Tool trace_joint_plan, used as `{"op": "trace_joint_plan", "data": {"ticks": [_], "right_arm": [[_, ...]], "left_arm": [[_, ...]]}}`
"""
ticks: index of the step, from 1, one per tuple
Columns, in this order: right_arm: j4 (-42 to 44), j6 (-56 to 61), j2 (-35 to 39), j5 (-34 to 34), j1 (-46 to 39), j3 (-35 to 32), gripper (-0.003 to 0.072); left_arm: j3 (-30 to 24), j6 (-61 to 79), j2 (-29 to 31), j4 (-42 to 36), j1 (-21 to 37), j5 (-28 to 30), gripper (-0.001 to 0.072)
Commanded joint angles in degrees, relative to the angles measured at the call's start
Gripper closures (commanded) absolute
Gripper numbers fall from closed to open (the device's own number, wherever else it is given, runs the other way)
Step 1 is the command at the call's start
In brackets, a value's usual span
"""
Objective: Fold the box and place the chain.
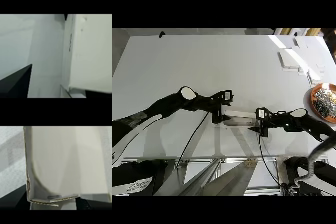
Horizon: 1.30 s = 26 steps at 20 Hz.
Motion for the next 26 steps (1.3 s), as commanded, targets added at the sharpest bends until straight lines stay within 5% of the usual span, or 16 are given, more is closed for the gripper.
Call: {"op": "trace_joint_plan", "data": {"ticks": [1,2,3,5,7,9,14,17,20,26], "right_arm": [[-0.02,0.00,0.02,0.11,-0.04,0.00,0.0346],[0.00,0.00,0.02,0.11,-0.04,0.00,0.0346],[0.00,0.00,0.02,0.11,-0.04,0.00,0.0346],[-0.02,0.00,0.02,0.11,-0.04,0.00,0.0346],[-0.02,0.00,0.02,0.13,-0.04,0.00,0.0346],[-0.02,0.00,0.02,0.11,-0.04,0.00,0.0346],[0.00,0.00,0.02,0.13,-0.04,0.00,0.0346],[-0.02,0.00,0.02,0.13,-0.04,0.00,0.0346],[-0.02,0.00,0.02,0.17,-0.04,0.00,0.0346],[-0.02,0.00,0.02,0.20,-0.04,0.00,0.0346]], "left_arm": [[0.04,-15.61,4.92,16.83,2.27,-4.52,0.0013],[0.04,-20.37,6.69,21.84,2.99,-7.65,0.0021],[0.04,-24.92,8.39,25.64,3.54,-10.54,0.0122],[0.04,-30.91,11.89,30.25,3.82,-16.00,0.0370],[0.04,-32.02,14.23,28.48,3.04,-21.33,0.0710],[0.02,-31.95,14.53,25.75,-0.68,-22.60,0.0708],[2.16,-35.63,10.40,26.29,-14.75,-0.15,0.0708],[12.74,-39.52,1.92,29.09,-13.81,-5.07,0.0708],[18.75,-39.01,-4.76,26.58,-11.76,0.72,0.0708],[21.42,-35.78,-13.35,21.09,-8.61,1.86,0.0707]]}}
